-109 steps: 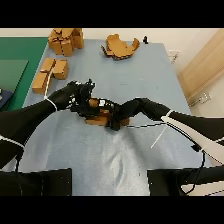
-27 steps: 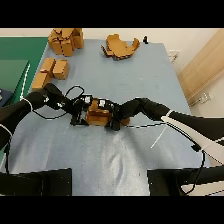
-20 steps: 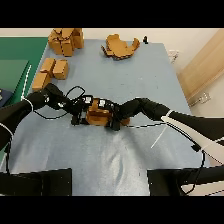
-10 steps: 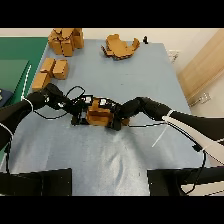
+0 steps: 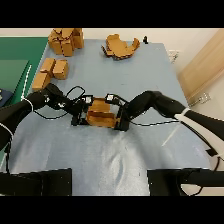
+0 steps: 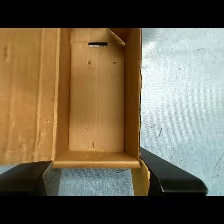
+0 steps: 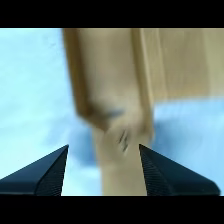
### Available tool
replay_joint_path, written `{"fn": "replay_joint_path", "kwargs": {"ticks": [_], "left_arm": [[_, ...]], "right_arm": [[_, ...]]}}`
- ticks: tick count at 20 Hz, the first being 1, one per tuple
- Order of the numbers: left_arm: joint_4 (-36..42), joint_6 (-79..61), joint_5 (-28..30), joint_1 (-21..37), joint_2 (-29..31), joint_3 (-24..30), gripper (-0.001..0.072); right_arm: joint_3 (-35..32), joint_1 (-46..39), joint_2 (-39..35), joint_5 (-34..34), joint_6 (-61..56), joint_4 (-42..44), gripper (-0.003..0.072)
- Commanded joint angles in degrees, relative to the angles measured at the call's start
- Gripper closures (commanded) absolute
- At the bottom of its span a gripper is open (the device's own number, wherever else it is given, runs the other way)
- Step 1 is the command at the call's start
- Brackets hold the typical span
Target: Fold the box.
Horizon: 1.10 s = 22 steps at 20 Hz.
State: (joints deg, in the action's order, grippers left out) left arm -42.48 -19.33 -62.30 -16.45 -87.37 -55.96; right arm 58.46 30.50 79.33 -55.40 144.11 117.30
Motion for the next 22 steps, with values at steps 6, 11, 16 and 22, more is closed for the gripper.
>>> {"fn": "replay_joint_path", "kwargs": {"ticks": [6, 11, 16, 22], "left_arm": [[0.04, -0.2, 0.46, 0.04, -0.04, -0.07, 0.0411], [0.04, -0.17, 1.2, 0.02, -0.04, -0.07, 0.0411], [0.07, -0.17, 1.14, 0.02, -0.04, -0.07, 0.0411], [0.07, -0.15, 1.27, 0.02, -0.04, -0.07, 0.0411]], "right_arm": [[8.2, -1.92, -5.09, 3.54, -11.69, 16.9, 0.0682], [24.57, 1.95, 15.91, 3.43, -16.2, 17.51, 0.0683], [34.95, -2.51, 32.0, -6.38, -25.07, 16.52, 0.0683], [42.27, -3.48, 37.55, -20.09, -24.52, 16.72, 0.0684]]}}
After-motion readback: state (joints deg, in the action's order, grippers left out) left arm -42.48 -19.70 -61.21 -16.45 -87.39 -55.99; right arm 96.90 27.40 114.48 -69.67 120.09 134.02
